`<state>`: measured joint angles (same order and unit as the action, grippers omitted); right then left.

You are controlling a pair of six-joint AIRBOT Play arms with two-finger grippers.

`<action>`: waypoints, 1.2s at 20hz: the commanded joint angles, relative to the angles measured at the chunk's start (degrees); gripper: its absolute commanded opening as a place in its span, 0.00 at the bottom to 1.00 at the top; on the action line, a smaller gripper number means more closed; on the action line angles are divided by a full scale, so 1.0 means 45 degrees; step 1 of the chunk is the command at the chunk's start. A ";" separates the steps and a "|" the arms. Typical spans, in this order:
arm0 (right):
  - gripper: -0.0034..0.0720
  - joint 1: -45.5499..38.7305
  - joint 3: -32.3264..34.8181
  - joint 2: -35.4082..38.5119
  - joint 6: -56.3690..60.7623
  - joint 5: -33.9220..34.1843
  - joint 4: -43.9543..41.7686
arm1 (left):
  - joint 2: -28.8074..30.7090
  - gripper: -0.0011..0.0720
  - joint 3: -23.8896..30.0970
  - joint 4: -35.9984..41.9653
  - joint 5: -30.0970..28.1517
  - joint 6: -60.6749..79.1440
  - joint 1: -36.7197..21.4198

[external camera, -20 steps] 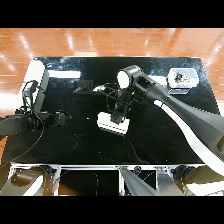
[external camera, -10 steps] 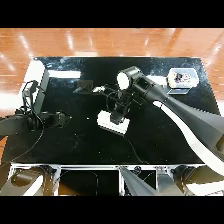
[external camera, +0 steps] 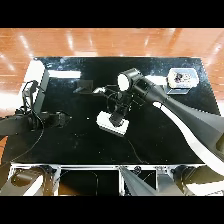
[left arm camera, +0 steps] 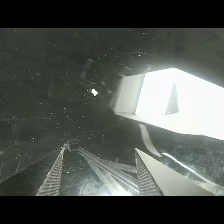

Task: Fold the box and place the chain.

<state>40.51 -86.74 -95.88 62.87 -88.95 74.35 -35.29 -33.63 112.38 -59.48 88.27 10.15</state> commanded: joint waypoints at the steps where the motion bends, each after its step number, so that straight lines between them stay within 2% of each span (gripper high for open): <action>1: 0.87 -0.0010 0.0005 0.0034 0.0301 0.0078 -0.0185 | 0.0005 0.77 0.0005 0.0219 0.0010 0.0005 -0.0005; 8: 0.86 -0.0005 0.0005 0.0165 0.0520 0.0126 -0.0185 | 0.0005 0.77 0.0005 0.0228 0.0000 0.0005 -0.0005; 9: 0.71 -0.0010 0.0005 0.0165 0.0554 0.0185 -0.0180 | 0.0005 0.77 0.0005 0.0228 0.0000 0.0005 -0.0005; 10: 0.69 -0.0005 0.0005 0.0165 0.0563 0.0228 -0.0185 | 0.0005 0.77 0.0005 0.0233 -0.0005 0.0005 -0.0005; 24: 0.68 0.0801 0.0170 0.0155 0.1025 0.0709 -0.0102 | 0.0005 0.77 0.0005 0.0238 -0.0010 0.0005 -0.0005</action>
